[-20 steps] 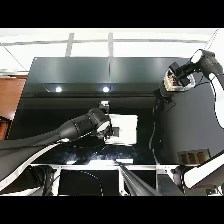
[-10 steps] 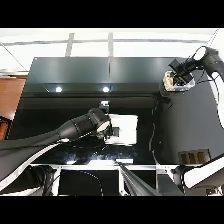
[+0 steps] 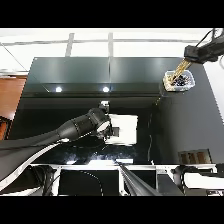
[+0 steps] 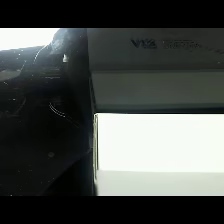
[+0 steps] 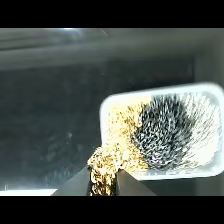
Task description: Fold the box and place the chain.
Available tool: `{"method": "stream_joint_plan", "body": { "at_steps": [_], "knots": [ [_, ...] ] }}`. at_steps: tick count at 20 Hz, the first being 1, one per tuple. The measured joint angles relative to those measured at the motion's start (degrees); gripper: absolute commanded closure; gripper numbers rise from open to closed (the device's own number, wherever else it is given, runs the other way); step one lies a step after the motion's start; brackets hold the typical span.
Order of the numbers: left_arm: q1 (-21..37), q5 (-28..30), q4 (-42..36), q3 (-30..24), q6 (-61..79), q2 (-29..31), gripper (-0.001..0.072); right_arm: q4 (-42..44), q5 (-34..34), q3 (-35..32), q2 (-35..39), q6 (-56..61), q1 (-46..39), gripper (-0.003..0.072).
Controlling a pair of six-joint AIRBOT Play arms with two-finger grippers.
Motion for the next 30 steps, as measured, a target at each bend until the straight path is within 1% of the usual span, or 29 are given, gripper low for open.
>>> {"method": "stream_joint_plan", "body": {
  "at_steps": [3, 5, 9, 12, 16, 19, 25, 28, 30],
  "knots": [
    [0.00, 0.04, 0.00, 0.00, 0.00, 0.00, 0.0682, 2.71, 1.95, -0.52, 7.43, -5.27, 0.11, 0.0679],
    [0.00, 0.04, 0.00, 0.00, 0.00, 0.00, 0.0682, 5.49, 3.30, -2.01, 12.66, -7.52, 0.11, 0.0679],
    [0.00, 0.09, 0.00, 0.00, 0.00, 0.00, 0.0682, 10.27, 5.40, -7.48, 23.63, -10.19, 0.81, 0.0679],
    [0.00, 0.09, 0.00, 0.00, -0.02, 0.00, 0.0682, 11.72, 6.88, -11.67, 30.97, -10.99, 2.69, 0.0679],
    [0.00, 0.07, 0.00, 0.00, -0.02, 0.00, 0.0682, 12.55, 8.35, -14.01, 37.99, -10.97, 5.99, 0.0679],
    [0.00, 0.04, 0.00, 0.00, 0.00, 0.00, 0.0682, 13.40, 8.87, -14.56, 40.96, -10.51, 7.80, 0.0679],
    [0.00, 0.02, 0.00, 0.00, -0.02, 0.00, 0.0682, 15.69, 9.75, -14.88, 42.64, -9.92, 9.27, 0.0679],
    [0.00, 0.02, 0.02, 0.00, -0.02, 0.00, 0.0682, 18.23, 12.74, -16.46, 42.93, -9.90, 9.84, 0.0679],
    [0.00, 0.02, 0.00, 0.00, -0.02, 0.00, 0.0682, 19.63, 15.30, -19.06, 43.06, -9.86, 11.06, 0.0679]
  ]
}}
